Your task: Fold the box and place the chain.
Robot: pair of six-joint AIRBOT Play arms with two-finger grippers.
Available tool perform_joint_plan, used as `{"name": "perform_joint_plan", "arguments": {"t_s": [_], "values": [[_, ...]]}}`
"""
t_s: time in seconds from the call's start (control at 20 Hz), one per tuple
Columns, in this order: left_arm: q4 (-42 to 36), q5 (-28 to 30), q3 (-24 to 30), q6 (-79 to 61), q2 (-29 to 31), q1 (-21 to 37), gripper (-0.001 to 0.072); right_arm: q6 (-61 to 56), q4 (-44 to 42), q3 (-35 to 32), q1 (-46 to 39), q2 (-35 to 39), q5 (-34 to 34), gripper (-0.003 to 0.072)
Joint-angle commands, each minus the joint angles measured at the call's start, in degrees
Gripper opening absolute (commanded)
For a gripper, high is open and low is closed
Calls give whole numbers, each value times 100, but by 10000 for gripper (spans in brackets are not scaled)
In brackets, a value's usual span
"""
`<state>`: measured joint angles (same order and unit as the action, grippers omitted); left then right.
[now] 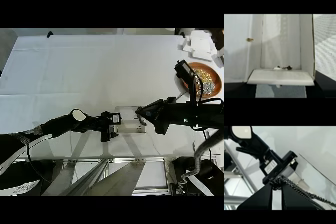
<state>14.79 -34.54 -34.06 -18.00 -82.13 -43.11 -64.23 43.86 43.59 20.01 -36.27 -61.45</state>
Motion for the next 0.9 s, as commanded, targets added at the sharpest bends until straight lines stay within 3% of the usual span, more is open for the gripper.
{"name": "perform_joint_plan", "arguments": {"t_s": [0.0, 0.35, 0.6, 0.85], "values": [[2, 2, 0, 0, 4, 4, 315, 28, -138, -2, 11, 2, 144, 16], [2, 2, 0, 0, 7, 4, 315, 24, -181, -2, 11, 2, 83, 16], [2, 0, 0, 0, 7, 4, 315, -42, 863, -20, 11, -52, -717, 16], [2, 2, 0, 0, 7, 4, 315, 31, 859, -463, 11, -337, -278, 16]]}}
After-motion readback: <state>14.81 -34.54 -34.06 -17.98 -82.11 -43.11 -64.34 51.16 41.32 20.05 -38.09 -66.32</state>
